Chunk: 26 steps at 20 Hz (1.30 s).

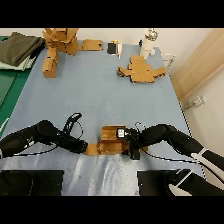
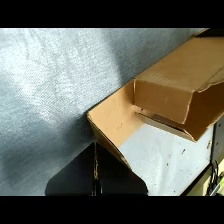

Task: Fold the box.

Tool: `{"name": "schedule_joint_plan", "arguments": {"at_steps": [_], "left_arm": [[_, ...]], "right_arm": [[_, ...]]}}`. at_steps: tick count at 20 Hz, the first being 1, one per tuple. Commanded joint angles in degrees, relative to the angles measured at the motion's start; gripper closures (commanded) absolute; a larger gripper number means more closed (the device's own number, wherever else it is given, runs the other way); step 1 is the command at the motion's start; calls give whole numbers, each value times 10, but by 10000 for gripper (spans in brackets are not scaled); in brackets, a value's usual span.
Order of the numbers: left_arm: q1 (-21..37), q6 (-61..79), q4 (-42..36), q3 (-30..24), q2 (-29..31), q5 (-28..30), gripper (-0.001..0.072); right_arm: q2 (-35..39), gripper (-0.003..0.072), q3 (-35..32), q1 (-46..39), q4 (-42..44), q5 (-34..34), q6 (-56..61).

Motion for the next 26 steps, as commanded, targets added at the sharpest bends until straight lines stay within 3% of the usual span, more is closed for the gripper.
{"name": "schedule_joint_plan", "arguments": {"at_steps": [1, 7, 14, 21, 24, 25, 26], "left_arm": [[-1, 2, 5, 0, -7, 2, 701], [-23, 12, -4, 3, -7, -7, 700], [-7, 13, -4, 39, 17, -44, 700], [-24, 85, -111, 41, -9, -15, 699], [-25, 86, -114, 46, -8, -11, 692], [-25, 78, -114, 49, -8, -5, 505], [-25, 71, -114, 50, -8, -1, 472]], "right_arm": [[0, 128, 0, 0, 0, 0, 0], [0, 128, 0, 0, 0, 0, 0], [0, 128, 0, 0, 0, 0, 0], [0, 128, 0, 0, 0, 0, 0], [0, 128, 0, 0, 0, 0, 0], [0, 128, 0, 0, 0, 0, 0], [0, 128, 0, 0, 0, 0, 0]]}}
